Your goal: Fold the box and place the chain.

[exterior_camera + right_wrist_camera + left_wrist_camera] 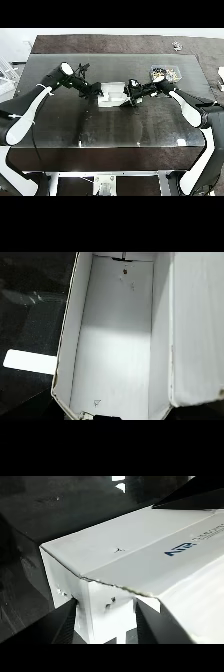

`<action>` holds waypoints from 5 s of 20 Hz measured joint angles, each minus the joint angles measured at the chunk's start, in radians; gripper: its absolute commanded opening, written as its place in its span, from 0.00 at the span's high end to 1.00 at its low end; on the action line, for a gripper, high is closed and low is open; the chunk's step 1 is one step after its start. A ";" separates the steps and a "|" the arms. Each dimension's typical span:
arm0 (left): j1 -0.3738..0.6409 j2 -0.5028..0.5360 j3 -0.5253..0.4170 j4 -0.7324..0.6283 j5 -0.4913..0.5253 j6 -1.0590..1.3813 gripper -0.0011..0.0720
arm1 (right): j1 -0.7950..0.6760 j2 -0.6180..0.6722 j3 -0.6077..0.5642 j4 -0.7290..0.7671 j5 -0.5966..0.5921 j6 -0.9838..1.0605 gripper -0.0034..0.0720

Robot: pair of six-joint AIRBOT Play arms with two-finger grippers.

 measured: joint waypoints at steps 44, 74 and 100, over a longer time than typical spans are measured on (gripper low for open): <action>-0.037 -0.055 0.142 0.163 -0.127 -0.152 0.38 | 0.000 0.000 0.000 0.001 -0.001 0.000 0.18; -0.036 -0.055 0.143 0.161 -0.155 -0.145 0.18 | 0.000 0.000 0.000 0.000 0.000 0.000 0.18; -0.073 -0.090 0.143 0.182 -0.096 -0.221 0.18 | 0.000 0.000 0.000 0.001 -0.001 0.000 0.18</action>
